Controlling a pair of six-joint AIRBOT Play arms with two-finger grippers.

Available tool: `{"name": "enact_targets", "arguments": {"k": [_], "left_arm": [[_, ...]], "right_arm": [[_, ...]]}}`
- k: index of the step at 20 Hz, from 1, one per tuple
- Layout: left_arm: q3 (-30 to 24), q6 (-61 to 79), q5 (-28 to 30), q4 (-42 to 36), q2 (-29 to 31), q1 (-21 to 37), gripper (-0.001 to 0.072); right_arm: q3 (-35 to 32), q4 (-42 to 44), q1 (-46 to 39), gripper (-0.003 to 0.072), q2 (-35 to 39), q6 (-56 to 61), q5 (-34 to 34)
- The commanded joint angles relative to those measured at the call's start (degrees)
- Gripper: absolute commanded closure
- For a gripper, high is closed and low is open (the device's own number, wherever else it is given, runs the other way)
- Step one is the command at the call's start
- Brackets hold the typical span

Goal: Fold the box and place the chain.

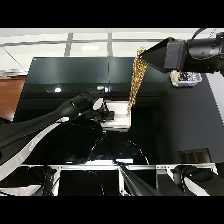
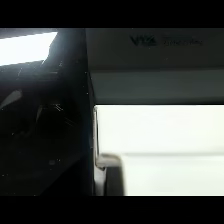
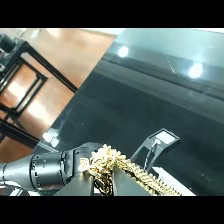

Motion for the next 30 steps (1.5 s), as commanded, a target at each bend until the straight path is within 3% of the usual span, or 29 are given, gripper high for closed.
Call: {"name": "enact_targets", "arguments": {"k": [1, 14, 18, 22, 29, 30], "left_arm": [[0.02, 0.02, -0.02, 0.0, 0.0, 0.02, 0.0682], [0.02, 0.02, -0.04, 0.02, 0.0, 0.02, 0.0682], [0.02, 0.02, 0.04, 0.04, 0.0, 0.02, 0.0682], [0.02, 0.02, 0.04, 0.04, 0.0, 0.02, 0.0682], [0.02, 0.02, 0.04, 0.24, 0.0, 0.02, 0.0682], [0.02, 0.02, 0.04, 0.26, 0.0, 0.02, 0.0682]], "right_arm": [[0.2, -0.02, 0.02, 0.0673, -0.09, 0.04, 1.07], [-15.47, -1.51, 3.23, 0.0672, -0.2, 1.9, 0.72], [-24.59, -1.51, 5.84, 0.0672, -0.22, 3.39, -4.59], [-32.81, -1.29, 9.64, 0.0672, -0.92, 4.76, -14.49], [-34.25, -1.33, 11.19, 0.0669, -6.03, 5.6, -17.46], [-34.25, -1.55, 11.19, 0.0595, -6.14, 5.62, -17.42]]}}
